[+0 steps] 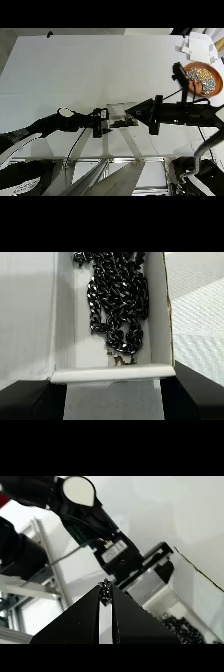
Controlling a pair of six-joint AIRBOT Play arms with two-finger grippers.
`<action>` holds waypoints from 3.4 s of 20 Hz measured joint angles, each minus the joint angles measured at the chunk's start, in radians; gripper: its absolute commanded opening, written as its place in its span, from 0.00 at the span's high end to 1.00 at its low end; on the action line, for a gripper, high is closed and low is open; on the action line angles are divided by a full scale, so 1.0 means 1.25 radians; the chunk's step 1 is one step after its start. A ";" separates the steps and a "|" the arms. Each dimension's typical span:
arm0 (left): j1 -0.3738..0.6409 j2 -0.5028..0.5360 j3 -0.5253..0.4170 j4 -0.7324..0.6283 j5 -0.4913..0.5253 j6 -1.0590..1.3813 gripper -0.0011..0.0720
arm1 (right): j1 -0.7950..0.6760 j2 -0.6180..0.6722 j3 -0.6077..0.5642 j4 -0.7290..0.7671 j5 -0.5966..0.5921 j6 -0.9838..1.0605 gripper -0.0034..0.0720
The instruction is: Fold the box and place the chain.
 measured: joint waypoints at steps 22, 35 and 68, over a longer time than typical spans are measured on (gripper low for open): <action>0.000 0.000 0.000 0.000 0.000 0.000 0.84 | -0.052 -0.257 0.012 -0.176 -0.031 0.085 0.51; 0.000 0.000 0.000 0.000 0.000 0.000 0.84 | -0.374 -0.299 0.040 -0.611 -0.141 0.422 0.48; 0.000 0.000 0.000 0.000 0.000 0.000 0.84 | -0.219 -0.420 0.159 -0.877 -0.103 0.585 0.94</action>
